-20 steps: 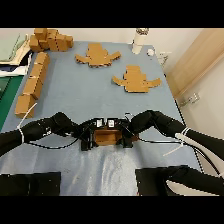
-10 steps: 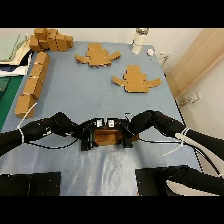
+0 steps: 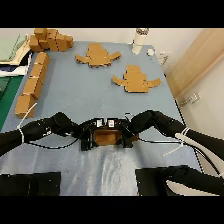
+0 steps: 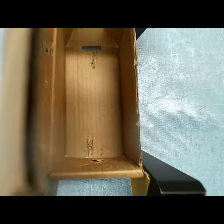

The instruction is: Fold the box.

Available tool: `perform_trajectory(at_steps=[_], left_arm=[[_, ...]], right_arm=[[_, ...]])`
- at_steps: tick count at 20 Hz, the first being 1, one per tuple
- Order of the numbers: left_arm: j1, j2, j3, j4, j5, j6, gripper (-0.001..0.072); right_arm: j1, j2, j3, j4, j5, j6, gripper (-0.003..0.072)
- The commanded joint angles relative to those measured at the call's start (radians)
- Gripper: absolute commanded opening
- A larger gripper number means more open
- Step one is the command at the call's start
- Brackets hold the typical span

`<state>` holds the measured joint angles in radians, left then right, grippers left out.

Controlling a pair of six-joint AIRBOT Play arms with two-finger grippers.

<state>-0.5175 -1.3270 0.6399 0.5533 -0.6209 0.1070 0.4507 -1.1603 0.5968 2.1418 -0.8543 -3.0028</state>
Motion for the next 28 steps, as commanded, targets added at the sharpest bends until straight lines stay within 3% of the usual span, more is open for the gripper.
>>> perform_trajectory(at_steps=[1, 2, 4, 10, 16, 18, 21, 25, 28], left_arm=[[0.000, -0.001, 0.001, 0.000, 0.000, 0.000, 0.0520], [0.000, -0.001, 0.001, 0.000, 0.000, 0.000, 0.0521], [0.000, -0.001, 0.001, 0.000, 0.000, 0.000, 0.0520], [0.000, -0.001, 0.001, 0.000, 0.000, 0.000, 0.0520], [0.000, -0.001, 0.001, 0.000, 0.000, 0.000, 0.0520], [0.000, -0.001, 0.001, 0.000, 0.000, 0.000, 0.0521], [0.000, -0.001, 0.001, 0.000, 0.000, 0.000, 0.0520], [0.000, -0.001, 0.001, 0.000, 0.000, 0.000, 0.0520], [0.000, -0.001, 0.001, 0.000, 0.000, 0.000, 0.0520]], right_arm=[[0.000, 0.000, 0.000, 0.006, -0.002, 0.000, 0.0508], [0.000, 0.000, 0.000, 0.013, -0.012, 0.001, 0.0508], [0.000, 0.001, 0.001, 0.017, -0.039, 0.010, 0.0717], [-0.013, 0.053, 0.002, -0.134, -0.051, 0.335, 0.0716], [-0.013, 0.246, 0.002, -0.216, -0.134, 0.572, 0.0711], [-0.013, 0.300, 0.002, -0.180, -0.189, 0.670, 0.0711], [-0.012, 0.339, 0.002, 0.036, -0.255, 0.859, 0.0711], [0.006, 0.338, 0.002, 0.106, -0.253, 1.124, 0.0710], [0.006, 0.336, 0.002, 0.108, -0.136, 1.249, 0.0672]])
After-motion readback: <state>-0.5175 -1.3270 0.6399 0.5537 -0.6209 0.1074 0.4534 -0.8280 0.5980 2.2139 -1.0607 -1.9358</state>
